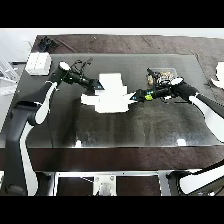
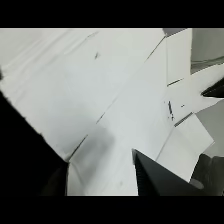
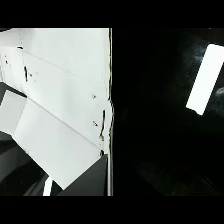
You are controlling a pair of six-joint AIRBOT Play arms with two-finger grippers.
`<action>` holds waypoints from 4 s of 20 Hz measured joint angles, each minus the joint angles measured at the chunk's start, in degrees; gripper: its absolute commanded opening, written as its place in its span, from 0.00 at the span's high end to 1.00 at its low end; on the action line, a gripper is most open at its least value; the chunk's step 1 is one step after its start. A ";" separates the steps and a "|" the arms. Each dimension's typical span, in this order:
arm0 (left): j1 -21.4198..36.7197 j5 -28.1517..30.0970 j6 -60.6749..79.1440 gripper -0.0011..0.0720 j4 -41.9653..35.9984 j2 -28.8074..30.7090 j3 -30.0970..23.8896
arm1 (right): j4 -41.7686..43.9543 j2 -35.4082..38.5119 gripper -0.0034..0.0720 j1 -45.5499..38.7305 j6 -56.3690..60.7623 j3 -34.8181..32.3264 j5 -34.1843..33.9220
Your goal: Fold the box and place the chain.
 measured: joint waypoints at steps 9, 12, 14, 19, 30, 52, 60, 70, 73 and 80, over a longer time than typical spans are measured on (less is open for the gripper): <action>0.09 -0.85 2.80 0.69 -0.33 -0.13 0.11 | -0.22 0.00 0.94 0.00 0.00 0.00 0.00; 0.07 -1.05 3.63 0.75 -0.37 -0.13 0.11 | -0.55 0.00 0.94 0.00 0.00 0.00 0.00; 0.09 -1.18 4.31 0.89 -0.70 -0.17 0.11 | -0.55 0.00 0.94 0.00 0.00 0.00 0.00; 0.09 -1.42 6.21 0.96 -2.54 -0.46 0.11 | -0.63 0.00 0.94 -0.02 0.00 0.00 0.00; 2.82 -6.43 23.26 0.97 -7.63 -0.63 0.07 | 11.13 0.85 0.66 -8.61 -9.35 0.81 -0.02; 2.23 0.55 72.81 0.97 -15.41 7.26 -18.69 | 12.13 0.37 0.66 -9.70 -18.91 -0.37 -5.14; 4.39 3.10 84.67 0.97 -20.39 8.61 -25.11 | 12.85 0.28 0.66 -9.55 -19.15 -0.39 -5.18; 4.63 3.85 85.48 0.97 -19.26 8.66 -25.66 | 13.14 0.00 0.63 -9.55 -19.12 -0.66 -5.20; 4.63 4.37 84.96 0.96 -18.29 8.66 -25.66 | 13.14 -0.02 0.63 -9.55 -19.10 -0.74 -5.20; 4.63 4.87 84.80 0.96 -17.33 8.72 -25.66 | 13.16 -0.04 0.53 -9.55 -19.10 -0.76 -5.20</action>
